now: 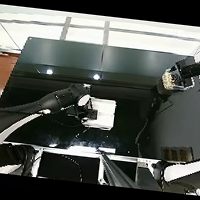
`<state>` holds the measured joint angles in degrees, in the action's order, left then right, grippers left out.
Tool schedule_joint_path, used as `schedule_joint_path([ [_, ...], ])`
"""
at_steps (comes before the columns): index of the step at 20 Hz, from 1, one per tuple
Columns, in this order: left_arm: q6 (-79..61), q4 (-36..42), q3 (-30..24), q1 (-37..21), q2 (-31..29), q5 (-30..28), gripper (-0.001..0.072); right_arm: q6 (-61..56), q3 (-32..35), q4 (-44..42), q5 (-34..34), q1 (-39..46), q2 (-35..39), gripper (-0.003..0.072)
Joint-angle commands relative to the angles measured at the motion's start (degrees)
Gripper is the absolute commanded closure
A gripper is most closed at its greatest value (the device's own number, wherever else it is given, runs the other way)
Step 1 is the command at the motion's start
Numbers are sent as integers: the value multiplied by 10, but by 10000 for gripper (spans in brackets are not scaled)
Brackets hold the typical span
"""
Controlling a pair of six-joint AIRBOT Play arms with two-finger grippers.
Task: Fold the box and place the chain.
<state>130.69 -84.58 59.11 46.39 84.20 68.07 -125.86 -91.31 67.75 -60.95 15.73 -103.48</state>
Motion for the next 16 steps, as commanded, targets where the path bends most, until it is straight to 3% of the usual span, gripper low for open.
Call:
schedule_joint_path([
  [1,0,0,0,0,0,-2,677,-2,-2,-11,-1,-7,-19,101],
  [3,0,0,0,0,0,0,677,-1,-2,-17,8,-14,-29,102],
  [4,0,0,0,0,0,-1,677,5,-2,-26,14,-14,-32,149],
  [5,0,0,0,0,0,-1,678,17,-2,-35,22,-14,-33,373],
  [6,0,0,0,0,0,-1,677,38,-2,-49,28,-14,-32,648],
  [11,0,0,0,0,0,0,677,109,-6,-70,15,6,6,639],
  [16,0,0,0,0,0,1,678,277,-6,-77,-17,27,116,645],
])
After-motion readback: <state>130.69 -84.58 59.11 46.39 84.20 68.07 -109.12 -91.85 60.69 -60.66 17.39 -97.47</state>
